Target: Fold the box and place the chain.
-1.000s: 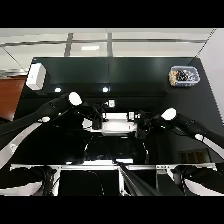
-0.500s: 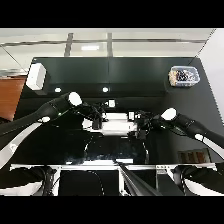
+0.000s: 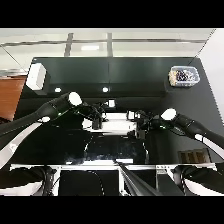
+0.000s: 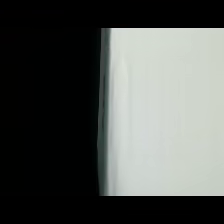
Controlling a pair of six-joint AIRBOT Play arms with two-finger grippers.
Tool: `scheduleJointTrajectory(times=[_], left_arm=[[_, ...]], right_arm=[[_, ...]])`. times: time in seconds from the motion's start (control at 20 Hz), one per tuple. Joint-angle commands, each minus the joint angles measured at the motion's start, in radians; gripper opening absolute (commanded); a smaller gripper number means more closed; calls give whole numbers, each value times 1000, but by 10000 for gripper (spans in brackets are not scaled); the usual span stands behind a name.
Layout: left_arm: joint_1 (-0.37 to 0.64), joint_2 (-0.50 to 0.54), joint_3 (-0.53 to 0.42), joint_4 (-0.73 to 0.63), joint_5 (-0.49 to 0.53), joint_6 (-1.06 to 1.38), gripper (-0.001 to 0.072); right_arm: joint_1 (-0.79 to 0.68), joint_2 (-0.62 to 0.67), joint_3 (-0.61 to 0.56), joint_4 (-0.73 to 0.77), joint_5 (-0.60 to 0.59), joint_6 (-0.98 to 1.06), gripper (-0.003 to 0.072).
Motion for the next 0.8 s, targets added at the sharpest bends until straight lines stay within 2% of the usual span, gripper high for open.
scheduleJointTrajectory(times=[0.0, 0.1, 0.15, 0.2, 0.35, 0.4, 0.45, 0.5, 0.55, 0.75], left_arm=[[-1, -1, 0, 0, -1, 0, 25], [0, -1, 0, 0, -1, 0, 25], [0, -1, 0, 0, -1, 0, 25], [0, -1, 0, 0, -1, 0, 25], [0, 1, 6, 5, -4, -7, 30], [1, 3, 17, 26, -21, -23, 99], [2, 10, 36, 69, -56, -46, 367], [2, 19, 57, 124, -85, -106, 534], [2, 33, 84, 199, -131, -210, 635], [2, 114, 157, 534, -331, -535, 639]], right_arm=[[1, 0, 0, -2, -9, 4, 591], [1, 0, 0, -2, -8, 4, 588], [1, 0, 0, -2, -7, 3, 458], [1, 0, 0, -2, -6, 3, 424], [1, 0, 0, -2, -6, 4, 423], [1, 0, 0, -2, -6, 3, 423], [1, 0, 0, -2, -6, 4, 423], [1, 0, 0, -3, -6, 4, 424], [1, 0, 0, -8, -4, 4, 423], [1, 0, 0, -34, -2, 17, 423]])
